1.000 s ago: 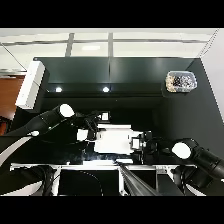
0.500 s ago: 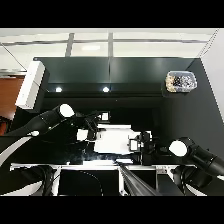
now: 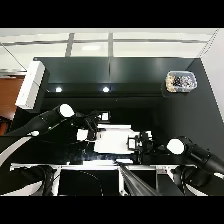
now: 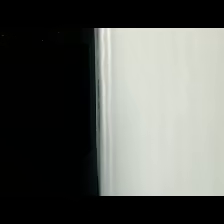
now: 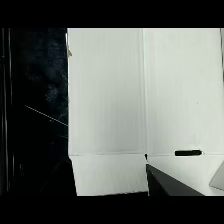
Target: Fold the box and place the chain.
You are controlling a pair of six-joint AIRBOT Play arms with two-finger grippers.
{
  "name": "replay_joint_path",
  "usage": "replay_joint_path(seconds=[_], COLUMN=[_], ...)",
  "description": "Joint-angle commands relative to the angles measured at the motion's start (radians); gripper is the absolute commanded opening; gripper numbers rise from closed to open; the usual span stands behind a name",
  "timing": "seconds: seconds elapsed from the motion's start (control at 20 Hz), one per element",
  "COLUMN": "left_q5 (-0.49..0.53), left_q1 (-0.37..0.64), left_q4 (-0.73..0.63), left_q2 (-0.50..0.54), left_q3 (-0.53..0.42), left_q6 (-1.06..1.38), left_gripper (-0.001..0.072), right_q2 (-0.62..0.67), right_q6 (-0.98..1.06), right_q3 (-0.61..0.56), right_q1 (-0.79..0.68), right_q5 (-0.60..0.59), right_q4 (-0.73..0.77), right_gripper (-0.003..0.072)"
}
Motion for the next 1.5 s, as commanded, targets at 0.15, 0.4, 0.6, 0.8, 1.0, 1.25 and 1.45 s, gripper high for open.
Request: replay_joint_path(seconds=[0.15, 0.4, 0.6, 0.8, 1.0, 1.25, 1.45], left_q5=[0.001, 0.001, -0.002, -0.003, -0.003, -0.003, -0.003], left_q1=[0.000, 0.001, 0.000, 0.000, 0.000, 0.001, 0.000], left_q4=[0.000, 0.000, 0.000, 0.000, 0.000, 0.000, 0.000], left_q2=[-0.001, -0.001, -0.001, -0.001, -0.001, -0.001, -0.001], left_q3=[0.000, 0.000, 0.000, 0.000, 0.000, 0.000, 0.000], left_q6=[0.000, 0.000, 0.000, 0.000, 0.000, 0.000, 0.000], left_gripper=[0.0031, 0.0031, 0.0031, 0.0031, 0.0031, 0.0031, 0.0031], right_q2=[-0.012, -0.012, -0.012, -0.011, -0.011, -0.011, -0.012], right_q6=[-0.012, -0.016, -0.017, -0.016, -0.030, -0.068, -0.103], right_q3=[0.001, 0.001, 0.016, 0.055, 0.114, 0.129, 0.129], right_q1=[0.001, 0.001, 0.001, -0.017, -0.114, -0.170, -0.170], right_q5=[-0.039, -0.118, -0.106, -0.114, -0.035, 0.000, -0.008], right_q4=[0.069, 0.138, 0.133, 0.060, 0.045, 0.055, 0.099], right_gripper=[0.0618, 0.0618, 0.0618, 0.0619, 0.0618, 0.0618, 0.0618])
